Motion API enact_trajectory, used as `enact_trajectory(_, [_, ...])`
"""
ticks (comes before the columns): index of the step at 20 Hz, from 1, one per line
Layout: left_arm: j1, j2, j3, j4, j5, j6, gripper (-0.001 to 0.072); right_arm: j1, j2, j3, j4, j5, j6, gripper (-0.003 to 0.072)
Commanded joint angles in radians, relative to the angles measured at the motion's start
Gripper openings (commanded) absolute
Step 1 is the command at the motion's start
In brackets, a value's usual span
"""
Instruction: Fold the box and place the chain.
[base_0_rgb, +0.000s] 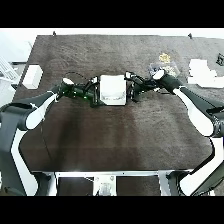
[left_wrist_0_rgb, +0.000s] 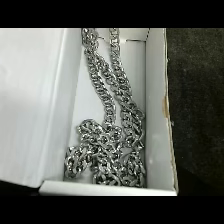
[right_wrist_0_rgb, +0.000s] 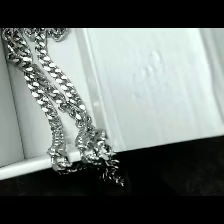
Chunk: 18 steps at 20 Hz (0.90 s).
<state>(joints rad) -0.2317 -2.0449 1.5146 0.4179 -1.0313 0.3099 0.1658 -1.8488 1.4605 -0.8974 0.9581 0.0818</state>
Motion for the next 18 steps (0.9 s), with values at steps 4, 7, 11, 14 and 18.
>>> enact_trajectory(4, [0.0,0.0,0.0,0.001,-0.002,0.0,0.0416,-0.014,0.013,0.003,-0.005,-0.005,0.026,0.0004])
enact_trajectory(7, [0.0,0.0,0.0,0.001,-0.002,0.0,0.0415,-0.033,0.046,0.003,-0.03,-0.004,0.052,0.0005])
enact_trajectory(11, [0.0,0.0,0.0,0.001,-0.002,0.0,0.0416,-0.04,0.111,0.003,-0.042,0.005,0.11,0.0005])
enact_trajectory(14, [0.0,0.0,0.0,0.001,-0.002,0.0,0.0416,-0.037,0.183,0.003,-0.041,0.041,0.159,0.0004])
enact_trajectory(18, [0.0,0.0,0.0,0.0,-0.004,0.0,0.0415,-0.02,0.296,0.003,-0.042,0.091,0.283,0.0004])
